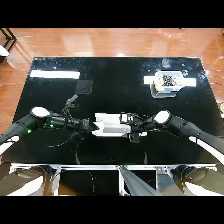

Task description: Fold the box and place the chain.

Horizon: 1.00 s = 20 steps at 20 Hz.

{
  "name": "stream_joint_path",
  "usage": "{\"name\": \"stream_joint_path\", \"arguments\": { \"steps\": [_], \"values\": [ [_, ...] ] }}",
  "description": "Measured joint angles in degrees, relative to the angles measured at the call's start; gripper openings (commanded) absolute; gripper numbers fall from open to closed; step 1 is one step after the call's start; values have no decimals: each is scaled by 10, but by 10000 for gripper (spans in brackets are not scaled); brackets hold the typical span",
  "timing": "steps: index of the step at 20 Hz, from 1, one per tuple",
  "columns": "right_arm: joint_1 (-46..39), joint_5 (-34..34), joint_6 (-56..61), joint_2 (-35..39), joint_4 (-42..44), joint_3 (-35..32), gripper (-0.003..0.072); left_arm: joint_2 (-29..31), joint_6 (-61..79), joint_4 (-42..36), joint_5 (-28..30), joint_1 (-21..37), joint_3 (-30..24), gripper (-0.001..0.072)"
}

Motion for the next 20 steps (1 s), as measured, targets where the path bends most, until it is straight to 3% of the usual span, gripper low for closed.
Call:
{"name": "stream_joint_path", "arguments": {
  "steps": [8, 20],
  "values": [
    [0, 0, 0, 0, 0, 0, 355, 0, -129, 110, 46, -73, 59, 552],
    [-1, 1, -1, 0, -1, 0, 355, 1, -258, 152, 93, -140, 75, 552]
  ]
}}
